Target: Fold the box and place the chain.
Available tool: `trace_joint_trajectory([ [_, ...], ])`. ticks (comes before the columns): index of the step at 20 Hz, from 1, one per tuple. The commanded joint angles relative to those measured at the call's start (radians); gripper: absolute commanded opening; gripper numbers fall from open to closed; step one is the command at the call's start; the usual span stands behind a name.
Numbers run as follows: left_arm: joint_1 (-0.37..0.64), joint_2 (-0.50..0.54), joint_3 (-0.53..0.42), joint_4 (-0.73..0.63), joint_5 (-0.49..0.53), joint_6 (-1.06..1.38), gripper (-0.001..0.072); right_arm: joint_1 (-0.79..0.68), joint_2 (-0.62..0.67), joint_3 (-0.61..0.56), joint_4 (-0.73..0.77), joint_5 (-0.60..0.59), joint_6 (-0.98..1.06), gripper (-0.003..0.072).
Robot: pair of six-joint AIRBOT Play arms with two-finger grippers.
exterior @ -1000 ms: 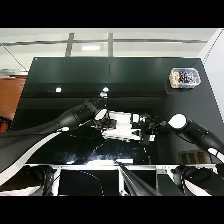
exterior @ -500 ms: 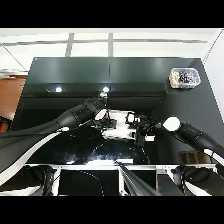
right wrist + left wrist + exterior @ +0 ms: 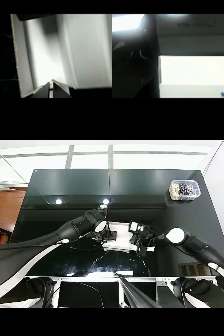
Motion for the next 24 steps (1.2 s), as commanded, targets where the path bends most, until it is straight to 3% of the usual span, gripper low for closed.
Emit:
trace_joint_trajectory([
  [1,0.001,-0.001,0.0,-0.004,0.002,0.003,0.0028,-0.104,0.118,0.023,-0.128,0.195,0.293,0.0056],
  [5,0.001,-0.001,0.0,-0.003,-0.01,0.003,0.0029,-0.372,0.208,0.027,-0.306,0.334,0.795,0.0056],
  [9,0.001,-0.001,0.0,-0.004,-0.01,0.003,0.0029,-0.629,0.195,-0.056,-0.267,0.296,1.11,0.0056],
  [13,0.001,-0.001,0.0,-0.003,-0.018,0.003,0.0029,-0.686,0.089,-0.095,-0.248,0.392,1.135,0.0056],
  [16,0.001,-0.001,0.0,-0.003,-0.017,0.003,0.0029,-0.671,-0.014,-0.096,-0.147,0.443,1.084,0.0056],
  [19,0.001,-0.001,0.0,-0.003,-0.017,0.003,0.0028,-0.626,-0.076,-0.096,-0.046,0.438,1.009,0.0057],
  [24,0.001,-0.001,0.0,-0.003,-0.017,0.003,0.0028,-0.542,-0.085,-0.096,-0.028,0.418,0.96,0.0057],
])
